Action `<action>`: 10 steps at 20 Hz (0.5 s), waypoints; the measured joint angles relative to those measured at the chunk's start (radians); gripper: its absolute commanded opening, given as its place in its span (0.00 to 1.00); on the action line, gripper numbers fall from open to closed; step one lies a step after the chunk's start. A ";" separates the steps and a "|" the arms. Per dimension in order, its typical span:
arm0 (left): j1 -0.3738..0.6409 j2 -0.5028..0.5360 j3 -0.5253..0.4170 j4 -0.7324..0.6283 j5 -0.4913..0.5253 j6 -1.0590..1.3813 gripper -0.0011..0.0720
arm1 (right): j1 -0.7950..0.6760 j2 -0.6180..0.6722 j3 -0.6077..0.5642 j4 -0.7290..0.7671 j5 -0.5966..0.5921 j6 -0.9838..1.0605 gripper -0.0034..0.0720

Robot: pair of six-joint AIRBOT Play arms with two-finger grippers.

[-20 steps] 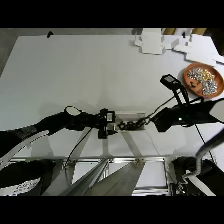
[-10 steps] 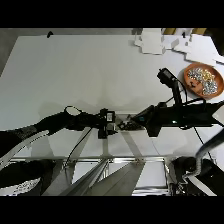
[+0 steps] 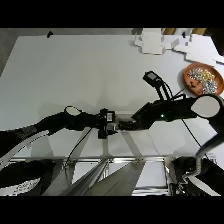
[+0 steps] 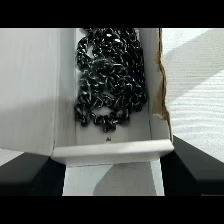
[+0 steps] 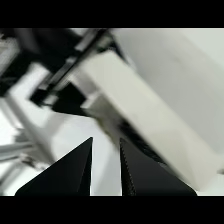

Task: Fold the box and place the chain.

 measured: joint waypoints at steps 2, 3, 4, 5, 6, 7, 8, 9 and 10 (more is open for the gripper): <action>0.000 0.000 0.000 0.000 0.000 0.000 0.30 | -0.052 -0.029 0.069 -0.054 0.029 0.003 0.24; 0.000 0.000 0.000 0.000 0.000 0.000 0.30 | -0.089 -0.044 0.103 -0.085 0.037 0.011 0.24; 0.000 0.000 0.000 0.000 0.000 0.000 0.30 | -0.126 -0.059 0.128 -0.116 0.039 0.026 0.24; 0.000 0.000 0.000 0.000 0.000 0.000 0.30 | -0.165 -0.077 0.148 -0.154 0.043 0.046 0.24; 0.000 0.000 0.000 0.000 0.000 0.000 0.30 | -0.198 -0.098 0.160 -0.194 0.047 0.073 0.24; 0.000 0.000 0.000 0.000 0.000 0.000 0.30 | -0.227 -0.126 0.169 -0.245 0.053 0.106 0.24; 0.000 0.000 0.000 0.000 0.000 0.000 0.30 | -0.249 -0.156 0.173 -0.297 0.060 0.140 0.24; 0.000 0.000 0.000 0.000 0.000 0.000 0.30 | -0.264 -0.186 0.174 -0.340 0.064 0.166 0.24; 0.000 0.000 0.000 0.000 0.000 0.000 0.30 | -0.276 -0.217 0.171 -0.376 0.067 0.186 0.25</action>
